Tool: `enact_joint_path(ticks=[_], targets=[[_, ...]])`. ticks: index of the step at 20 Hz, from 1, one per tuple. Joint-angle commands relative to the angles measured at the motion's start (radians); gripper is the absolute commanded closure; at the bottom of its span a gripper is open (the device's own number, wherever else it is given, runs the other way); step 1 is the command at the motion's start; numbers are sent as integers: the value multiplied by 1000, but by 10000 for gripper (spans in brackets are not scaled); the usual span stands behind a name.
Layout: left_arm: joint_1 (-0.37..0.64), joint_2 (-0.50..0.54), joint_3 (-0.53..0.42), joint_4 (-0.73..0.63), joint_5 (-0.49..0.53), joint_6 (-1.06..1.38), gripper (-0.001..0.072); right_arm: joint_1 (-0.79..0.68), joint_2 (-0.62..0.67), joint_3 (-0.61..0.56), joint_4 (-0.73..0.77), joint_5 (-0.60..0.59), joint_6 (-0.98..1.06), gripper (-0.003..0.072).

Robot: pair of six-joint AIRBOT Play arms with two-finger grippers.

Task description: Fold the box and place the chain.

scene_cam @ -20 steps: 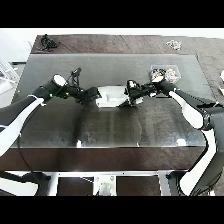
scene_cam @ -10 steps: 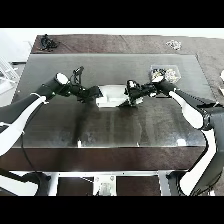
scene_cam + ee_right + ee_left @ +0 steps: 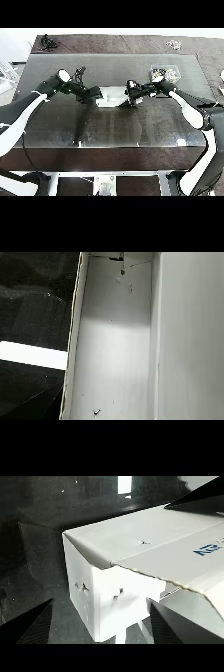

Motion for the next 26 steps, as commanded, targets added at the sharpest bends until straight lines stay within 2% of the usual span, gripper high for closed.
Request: enact_joint_path(ticks=[1,7,15,22,26], targets=[[-3,0,5,38,-14,-31,48,0,0,0,0,0,0,166],[-20,0,23,128,14,-82,48,0,0,0,0,0,0,166],[-26,0,23,128,60,-62,48,0,0,0,0,0,0,166],[-27,1,23,114,73,84,48,0,0,0,0,0,0,166],[-27,1,23,116,83,87,49,0,0,0,0,0,0,166]])
